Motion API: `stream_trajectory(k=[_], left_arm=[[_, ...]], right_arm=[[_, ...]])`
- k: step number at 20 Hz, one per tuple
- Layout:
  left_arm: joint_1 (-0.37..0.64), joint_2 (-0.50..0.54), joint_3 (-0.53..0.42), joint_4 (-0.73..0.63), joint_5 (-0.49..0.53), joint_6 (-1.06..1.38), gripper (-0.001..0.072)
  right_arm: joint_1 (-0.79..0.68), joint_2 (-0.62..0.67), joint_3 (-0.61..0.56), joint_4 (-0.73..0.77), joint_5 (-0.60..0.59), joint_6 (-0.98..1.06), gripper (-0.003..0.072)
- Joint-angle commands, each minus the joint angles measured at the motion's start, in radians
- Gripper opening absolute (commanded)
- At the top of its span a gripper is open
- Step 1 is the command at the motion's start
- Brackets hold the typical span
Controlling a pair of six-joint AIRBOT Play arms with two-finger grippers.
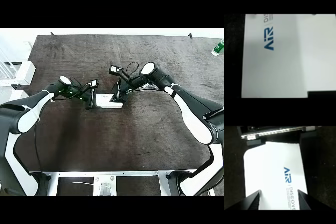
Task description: Fold the box and place the chain.
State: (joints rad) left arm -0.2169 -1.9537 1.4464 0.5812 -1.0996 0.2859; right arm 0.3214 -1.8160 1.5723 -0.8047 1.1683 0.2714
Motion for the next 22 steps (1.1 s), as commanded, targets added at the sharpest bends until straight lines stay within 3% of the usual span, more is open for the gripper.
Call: stream_trajectory(k=[1,11,13,19,21,22], left_arm=[[0.001,0.0,0.0,0.0,-0.001,0.0,0.0527],[0.0,0.001,0.0,0.0,0.0,0.0,0.0527],[0.001,0.0,0.0,0.0,0.0,0.0,0.0527],[0.0,0.0,0.0,0.0,0.0,0.001,0.0527],[0.001,0.0,0.0,0.0,0.0,0.0,0.0527],[0.0,0.001,0.0,0.0,0.0,0.0,0.0527]], right_arm=[[0.001,-0.001,0.003,-0.001,-0.041,-0.011,0.0538],[-0.022,0.053,0.023,0.003,0.045,-0.011,0.0535],[-0.029,0.053,0.0,0.012,0.044,-0.02,0.0495],[-0.042,0.053,-0.093,0.165,0.033,-0.129,0.0493],[-0.036,0.052,-0.105,0.16,0.014,-0.158,0.039],[-0.036,0.052,-0.106,0.158,0.003,-0.161,0.0374]])
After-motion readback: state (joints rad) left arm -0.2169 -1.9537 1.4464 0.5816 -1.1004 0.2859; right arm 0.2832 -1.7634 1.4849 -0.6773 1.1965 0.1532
